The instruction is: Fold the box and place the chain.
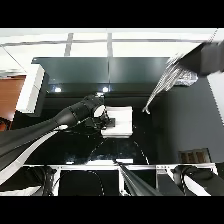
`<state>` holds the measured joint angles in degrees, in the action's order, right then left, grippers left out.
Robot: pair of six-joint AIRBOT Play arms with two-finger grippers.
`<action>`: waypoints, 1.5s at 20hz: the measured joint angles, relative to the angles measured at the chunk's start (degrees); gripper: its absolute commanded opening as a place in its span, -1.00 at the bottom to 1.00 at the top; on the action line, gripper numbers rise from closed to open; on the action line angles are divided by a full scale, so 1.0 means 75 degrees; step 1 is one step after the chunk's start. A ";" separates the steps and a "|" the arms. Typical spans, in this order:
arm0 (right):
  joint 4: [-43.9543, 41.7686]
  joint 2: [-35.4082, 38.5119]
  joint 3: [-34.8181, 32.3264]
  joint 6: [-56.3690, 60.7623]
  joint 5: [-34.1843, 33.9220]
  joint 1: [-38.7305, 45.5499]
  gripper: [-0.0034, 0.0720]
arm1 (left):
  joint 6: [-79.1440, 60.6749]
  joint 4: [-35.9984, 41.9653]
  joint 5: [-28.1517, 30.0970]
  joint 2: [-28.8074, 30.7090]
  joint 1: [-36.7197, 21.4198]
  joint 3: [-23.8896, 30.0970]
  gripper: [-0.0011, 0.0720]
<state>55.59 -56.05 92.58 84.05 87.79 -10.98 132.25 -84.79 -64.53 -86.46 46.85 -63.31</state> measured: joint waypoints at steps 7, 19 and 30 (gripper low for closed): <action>-0.0221 0.0026 -0.1338 0.0140 -0.0851 -0.1530 -0.86 | 0.0000 0.0000 0.0000 0.0000 0.0000 0.0000 -0.91; -0.0329 -0.0140 -0.5202 0.0717 -0.4237 -0.2433 -0.06 | 0.0000 0.0000 0.0000 0.0000 0.0000 0.0000 -0.91; 0.1005 -0.0172 -0.5811 0.0743 -0.4214 -0.1486 0.08 | -0.0006 0.0000 0.0023 0.0000 0.0000 -0.0006 -0.53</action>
<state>63.13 -57.34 48.99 89.62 56.18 -22.13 132.20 -84.79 -64.36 -86.46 46.85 -63.35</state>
